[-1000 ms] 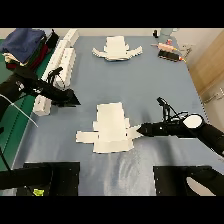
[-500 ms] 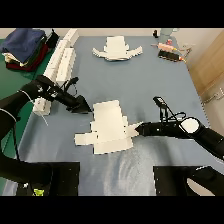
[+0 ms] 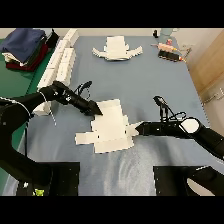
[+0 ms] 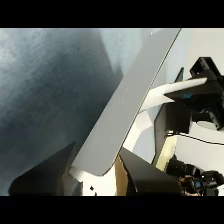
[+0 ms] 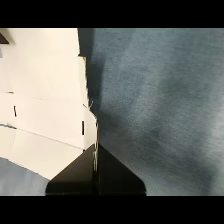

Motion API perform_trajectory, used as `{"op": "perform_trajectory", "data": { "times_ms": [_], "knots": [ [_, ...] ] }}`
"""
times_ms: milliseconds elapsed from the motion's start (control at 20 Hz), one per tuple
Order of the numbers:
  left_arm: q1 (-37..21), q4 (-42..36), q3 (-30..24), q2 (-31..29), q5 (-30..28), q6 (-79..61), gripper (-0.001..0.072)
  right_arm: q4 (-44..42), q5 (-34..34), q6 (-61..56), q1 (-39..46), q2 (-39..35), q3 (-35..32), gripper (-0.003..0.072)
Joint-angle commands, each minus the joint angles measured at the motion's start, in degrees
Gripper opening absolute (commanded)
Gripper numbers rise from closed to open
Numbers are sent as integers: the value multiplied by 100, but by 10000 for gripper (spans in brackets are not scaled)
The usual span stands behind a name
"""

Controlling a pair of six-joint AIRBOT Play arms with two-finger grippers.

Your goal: Fold the box.

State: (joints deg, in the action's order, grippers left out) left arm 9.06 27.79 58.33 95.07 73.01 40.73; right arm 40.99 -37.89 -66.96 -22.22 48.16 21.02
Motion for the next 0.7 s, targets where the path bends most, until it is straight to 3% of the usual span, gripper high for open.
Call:
{"op": "perform_trajectory", "data": {
  "times_ms": [0, 50, 150, 400, 450, 550, 600, 650],
  "knots": [
    [52, -162, 7, 142, 269, -584, 340, -4, -2, 0, -7, -2, -2, 0],
    [57, -162, 7, 149, 382, -686, 338, -4, -2, 0, -7, -2, -2, 0],
    [61, -164, 7, 151, 435, -909, 18, -2, 0, 0, -7, 0, -2, 0],
    [61, -162, 7, 149, 514, -1161, 16, 2, 0, -2, -4, 0, -2, 5],
    [61, -168, 7, 149, 511, -1147, 15, 0, 0, -2, -4, -2, -2, 45],
    [61, -170, 7, 149, 520, -1132, 15, 2, 46, -4, -4, -2, -2, 265],
    [61, -197, 7, 149, 514, -1163, 16, 15, 61, -4, 2, -2, 13, 318],
    [61, -236, 28, 149, 514, -1523, 14, 166, 61, -7, 50, -2, 81, 319]
  ]
}}
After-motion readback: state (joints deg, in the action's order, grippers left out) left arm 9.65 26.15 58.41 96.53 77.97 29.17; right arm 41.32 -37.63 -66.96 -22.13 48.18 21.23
